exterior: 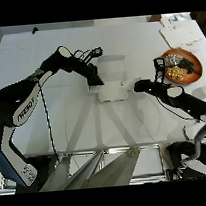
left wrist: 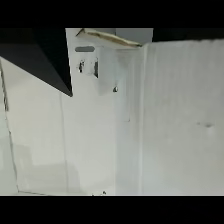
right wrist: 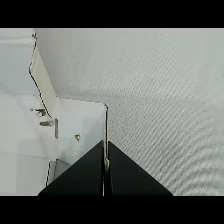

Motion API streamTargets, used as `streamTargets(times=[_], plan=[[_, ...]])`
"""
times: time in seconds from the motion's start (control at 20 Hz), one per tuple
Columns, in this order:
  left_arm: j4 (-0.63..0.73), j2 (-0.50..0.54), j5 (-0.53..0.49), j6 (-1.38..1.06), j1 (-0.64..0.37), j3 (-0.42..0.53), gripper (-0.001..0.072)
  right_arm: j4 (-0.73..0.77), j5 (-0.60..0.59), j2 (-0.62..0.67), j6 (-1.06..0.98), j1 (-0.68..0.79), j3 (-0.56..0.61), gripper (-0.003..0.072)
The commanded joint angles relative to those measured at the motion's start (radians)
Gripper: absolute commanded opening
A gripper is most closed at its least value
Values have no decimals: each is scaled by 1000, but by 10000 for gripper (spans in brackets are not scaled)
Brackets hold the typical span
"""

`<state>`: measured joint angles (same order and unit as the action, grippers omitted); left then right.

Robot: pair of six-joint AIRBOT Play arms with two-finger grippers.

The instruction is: Fold the box and place the chain.

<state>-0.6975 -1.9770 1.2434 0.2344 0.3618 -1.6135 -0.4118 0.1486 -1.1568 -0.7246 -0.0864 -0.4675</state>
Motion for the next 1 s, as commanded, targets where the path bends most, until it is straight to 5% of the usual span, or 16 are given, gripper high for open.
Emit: streamTargets(times=[0.0, 0.45, 0.75, 0.95], plan=[[2, 13, -5, -4, -1, -1, 486, 0, 0, 0, 0, -1, 0, 11], [47, 48, 27, -82, 2, 0, 411, 0, 0, 0, 0, -1, 0, 11], [123, 47, -42, -77, 2, 0, 384, 0, 0, 0, 0, -1, 0, 11], [121, 46, -43, -77, 2, 0, 82, 0, 0, 0, 0, -1, 0, 11]])
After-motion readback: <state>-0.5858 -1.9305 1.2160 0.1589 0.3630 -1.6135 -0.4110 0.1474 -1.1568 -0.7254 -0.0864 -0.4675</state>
